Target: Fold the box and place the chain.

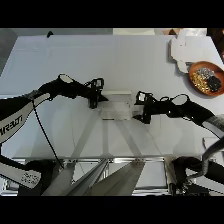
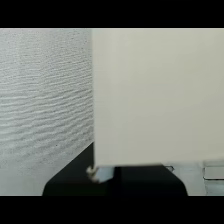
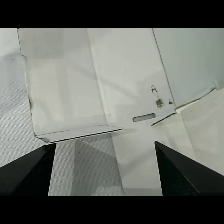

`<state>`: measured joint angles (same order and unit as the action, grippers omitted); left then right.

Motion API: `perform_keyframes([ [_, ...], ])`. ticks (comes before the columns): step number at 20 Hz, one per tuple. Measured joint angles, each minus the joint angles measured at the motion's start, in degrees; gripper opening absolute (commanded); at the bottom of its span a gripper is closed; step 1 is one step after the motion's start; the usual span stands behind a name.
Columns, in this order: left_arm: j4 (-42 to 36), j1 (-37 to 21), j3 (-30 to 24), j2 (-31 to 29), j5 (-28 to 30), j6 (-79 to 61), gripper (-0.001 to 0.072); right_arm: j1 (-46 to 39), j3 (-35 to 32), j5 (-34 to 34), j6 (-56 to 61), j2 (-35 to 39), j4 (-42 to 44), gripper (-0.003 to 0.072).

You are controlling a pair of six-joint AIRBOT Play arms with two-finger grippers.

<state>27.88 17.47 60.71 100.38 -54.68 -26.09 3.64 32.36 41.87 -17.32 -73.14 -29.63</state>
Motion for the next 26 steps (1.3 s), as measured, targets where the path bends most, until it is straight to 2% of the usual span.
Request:
perform_keyframes([
  [8,0.0,0.0,0.0,0.0,0.02,0.0,0.0012,2.38,-0.35,-1.07,-0.55,-1.31,2.01,0.0689],
  [13,-0.02,0.0,0.0,0.0,0.02,0.02,0.0012,2.78,-0.37,-5.77,7.39,-1.44,2.67,0.0689],
  [18,-0.02,0.0,0.0,0.0,0.02,0.0,0.0012,2.84,-0.39,-7.43,14.05,-1.46,3.8,0.0689],
  [26,-0.02,0.0,0.0,0.0,0.07,0.02,0.0012,2.62,0.63,-9.2,5.9,-1.57,10.91,0.0689],
])
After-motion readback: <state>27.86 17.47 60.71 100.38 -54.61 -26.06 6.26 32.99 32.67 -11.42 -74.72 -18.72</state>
